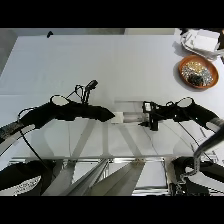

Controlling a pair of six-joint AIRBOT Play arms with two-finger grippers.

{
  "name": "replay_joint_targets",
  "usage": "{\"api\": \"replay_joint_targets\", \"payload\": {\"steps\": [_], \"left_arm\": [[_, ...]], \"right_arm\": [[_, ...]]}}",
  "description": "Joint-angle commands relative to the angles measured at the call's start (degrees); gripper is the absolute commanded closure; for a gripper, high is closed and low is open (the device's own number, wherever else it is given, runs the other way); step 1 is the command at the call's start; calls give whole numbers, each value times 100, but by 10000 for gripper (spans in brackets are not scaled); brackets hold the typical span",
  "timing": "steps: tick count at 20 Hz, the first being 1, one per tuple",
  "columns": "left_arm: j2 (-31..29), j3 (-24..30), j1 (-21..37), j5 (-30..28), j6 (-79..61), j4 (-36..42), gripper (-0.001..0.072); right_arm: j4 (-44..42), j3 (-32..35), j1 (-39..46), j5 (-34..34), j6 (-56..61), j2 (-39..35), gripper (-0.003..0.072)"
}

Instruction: Fold the box and place the chain.

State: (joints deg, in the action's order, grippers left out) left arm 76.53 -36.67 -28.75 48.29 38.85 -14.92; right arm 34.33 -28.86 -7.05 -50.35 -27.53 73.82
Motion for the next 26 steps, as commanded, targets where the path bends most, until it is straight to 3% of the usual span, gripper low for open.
{"api": "replay_joint_targets", "payload": {"steps": [1,7,13,18,21,24,26], "left_arm": [[7,-15,-127,35,538,-595,364],[0,-70,-168,-26,535,-616,360],[-262,-125,92,704,535,-756,366],[-426,-125,573,896,1128,-1600,404],[-424,-122,728,940,1244,-1707,404],[-424,-122,901,1021,1244,-1714,452],[-424,-120,1064,1091,1244,-1751,570]], "right_arm": [[-2,-4,-2,2,4,-2,365],[-2,-4,-2,2,4,-2,365],[-4,-4,-2,0,4,-2,365],[-2,-4,-2,2,4,-2,365],[-2,-4,-2,2,4,-2,365],[-4,-4,-2,2,4,-2,365],[-4,-4,-2,2,4,-2,365]]}}
